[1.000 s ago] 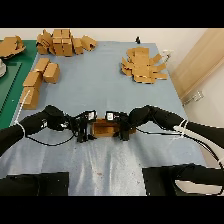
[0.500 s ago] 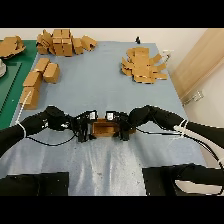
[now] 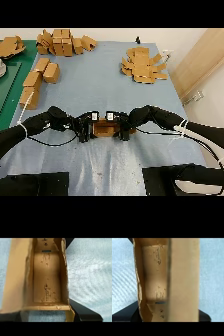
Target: Fold the box.
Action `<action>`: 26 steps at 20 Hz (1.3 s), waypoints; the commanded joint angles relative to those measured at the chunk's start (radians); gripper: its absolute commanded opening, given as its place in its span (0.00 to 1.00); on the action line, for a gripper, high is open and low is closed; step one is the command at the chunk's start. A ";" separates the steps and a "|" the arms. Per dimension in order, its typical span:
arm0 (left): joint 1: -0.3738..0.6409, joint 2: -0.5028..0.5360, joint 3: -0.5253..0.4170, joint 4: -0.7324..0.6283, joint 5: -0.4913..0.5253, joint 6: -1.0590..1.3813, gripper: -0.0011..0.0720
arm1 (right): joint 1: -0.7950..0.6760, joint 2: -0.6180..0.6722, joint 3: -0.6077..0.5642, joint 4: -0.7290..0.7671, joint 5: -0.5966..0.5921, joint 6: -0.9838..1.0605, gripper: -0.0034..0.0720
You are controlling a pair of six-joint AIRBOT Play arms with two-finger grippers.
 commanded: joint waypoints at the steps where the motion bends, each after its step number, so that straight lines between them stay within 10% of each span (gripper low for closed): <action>1: -0.001 0.000 0.001 0.005 0.008 -0.001 0.82 | 0.000 0.000 0.001 0.001 0.000 0.000 0.76; 22: -0.001 0.000 0.001 0.005 0.008 -0.001 0.82 | 0.000 0.000 0.001 -0.010 0.002 0.000 0.76; 26: -0.001 0.000 0.001 0.005 0.008 -0.001 0.82 | -0.001 0.012 0.003 -0.006 -0.028 0.003 1.00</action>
